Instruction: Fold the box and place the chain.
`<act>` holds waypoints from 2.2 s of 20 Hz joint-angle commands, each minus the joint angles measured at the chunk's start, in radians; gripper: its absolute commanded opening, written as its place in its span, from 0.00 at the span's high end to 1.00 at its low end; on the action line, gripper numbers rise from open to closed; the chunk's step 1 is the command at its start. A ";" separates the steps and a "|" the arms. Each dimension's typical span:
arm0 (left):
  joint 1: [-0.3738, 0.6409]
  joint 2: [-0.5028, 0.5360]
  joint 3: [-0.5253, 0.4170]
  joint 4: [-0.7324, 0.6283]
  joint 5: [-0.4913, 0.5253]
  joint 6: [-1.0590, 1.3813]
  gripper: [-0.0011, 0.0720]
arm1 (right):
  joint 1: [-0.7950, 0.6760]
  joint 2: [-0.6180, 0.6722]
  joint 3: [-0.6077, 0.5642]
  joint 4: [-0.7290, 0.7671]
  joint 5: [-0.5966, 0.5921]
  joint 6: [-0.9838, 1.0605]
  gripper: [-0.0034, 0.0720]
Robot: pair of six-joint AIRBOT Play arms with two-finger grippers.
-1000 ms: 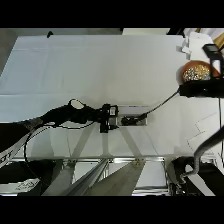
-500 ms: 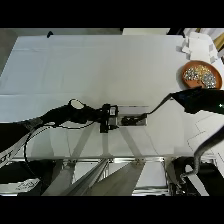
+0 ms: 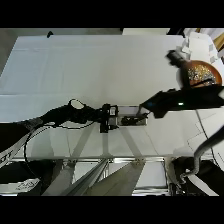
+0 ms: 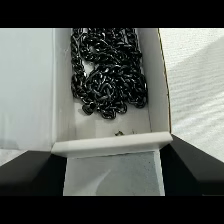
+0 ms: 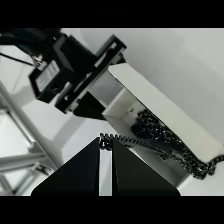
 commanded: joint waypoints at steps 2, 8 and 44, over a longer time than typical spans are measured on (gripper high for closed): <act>0.001 0.000 0.001 0.000 0.000 0.000 0.89 | 0.118 -0.145 0.001 -0.161 -0.058 0.006 0.93; 0.001 0.000 0.001 0.000 0.000 0.000 0.89 | 0.186 -0.230 -0.060 -0.225 -0.123 0.018 0.93; 0.001 0.000 0.001 0.000 0.000 0.000 0.89 | -0.161 -0.446 -0.175 -0.510 -0.454 0.151 0.60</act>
